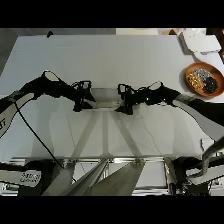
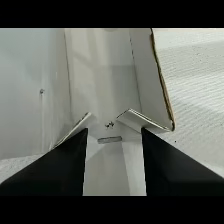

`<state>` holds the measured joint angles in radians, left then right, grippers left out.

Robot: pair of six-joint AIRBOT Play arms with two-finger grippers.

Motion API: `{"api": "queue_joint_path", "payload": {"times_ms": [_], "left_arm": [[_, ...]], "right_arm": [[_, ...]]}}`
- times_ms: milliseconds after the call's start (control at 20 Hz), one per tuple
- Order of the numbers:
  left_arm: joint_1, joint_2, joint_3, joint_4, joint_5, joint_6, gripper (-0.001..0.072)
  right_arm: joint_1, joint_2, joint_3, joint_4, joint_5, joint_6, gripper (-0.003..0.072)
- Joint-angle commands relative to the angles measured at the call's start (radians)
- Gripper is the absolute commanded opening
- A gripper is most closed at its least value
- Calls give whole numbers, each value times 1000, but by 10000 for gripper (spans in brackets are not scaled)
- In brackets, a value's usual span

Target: Fold the box and place the chain.

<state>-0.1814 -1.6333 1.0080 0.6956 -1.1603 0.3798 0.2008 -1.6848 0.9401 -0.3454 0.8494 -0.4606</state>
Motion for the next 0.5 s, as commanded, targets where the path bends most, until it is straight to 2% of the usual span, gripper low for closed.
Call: {"api": "queue_joint_path", "payload": {"times_ms": [0, 50, 150, 200, 450], "left_arm": [[-1, -4, 0, -7, 5, -14, 387], [-1, -4, 0, -7, 5, -14, 299], [-1, -4, 0, -7, 4, -14, 33], [-1, -3, 0, -7, 5, -14, 7], [0, 11, 0, -6, 13, -14, 7]], "right_arm": [[0, 0, 1, 2, -1, 0, 518], [0, 0, 1, 2, -1, 0, 518], [0, 0, 1, 2, -1, 0, 518], [0, 0, 1, 2, -1, 0, 518], [0, 0, 1, 2, -1, 0, 518]]}}
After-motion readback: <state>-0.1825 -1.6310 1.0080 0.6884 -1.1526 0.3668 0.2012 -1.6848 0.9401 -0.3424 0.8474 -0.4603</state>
